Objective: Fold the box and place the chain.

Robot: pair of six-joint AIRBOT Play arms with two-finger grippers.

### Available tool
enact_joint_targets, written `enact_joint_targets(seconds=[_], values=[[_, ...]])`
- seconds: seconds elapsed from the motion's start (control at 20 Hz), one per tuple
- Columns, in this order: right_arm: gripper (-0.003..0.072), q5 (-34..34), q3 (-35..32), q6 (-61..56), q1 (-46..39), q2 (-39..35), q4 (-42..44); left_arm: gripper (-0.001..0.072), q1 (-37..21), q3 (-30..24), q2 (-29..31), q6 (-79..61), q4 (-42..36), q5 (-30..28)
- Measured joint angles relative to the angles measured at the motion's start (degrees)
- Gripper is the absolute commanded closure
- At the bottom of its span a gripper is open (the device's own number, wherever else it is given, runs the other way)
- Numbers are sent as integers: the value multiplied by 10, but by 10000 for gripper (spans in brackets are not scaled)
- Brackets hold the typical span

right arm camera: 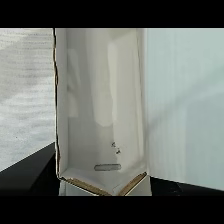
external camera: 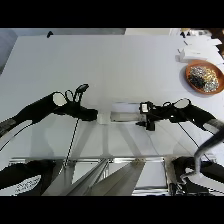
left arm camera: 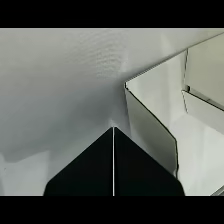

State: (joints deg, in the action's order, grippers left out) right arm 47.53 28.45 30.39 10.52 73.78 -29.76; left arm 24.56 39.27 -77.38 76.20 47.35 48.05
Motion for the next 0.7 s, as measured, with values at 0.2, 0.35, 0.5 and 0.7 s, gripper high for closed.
enact_joint_targets(seconds=[0.2,0.35,0.5,0.7], values=[[289,0,0,0,0,0,0,706,5,-2,-6,-10,-29,-11],[289,0,0,0,0,0,0,706,13,-2,-16,-14,-39,-18],[289,0,0,0,0,0,0,705,21,-2,-23,-16,-44,-21],[289,0,0,0,0,0,0,705,34,0,-18,-28,-60,-29]])
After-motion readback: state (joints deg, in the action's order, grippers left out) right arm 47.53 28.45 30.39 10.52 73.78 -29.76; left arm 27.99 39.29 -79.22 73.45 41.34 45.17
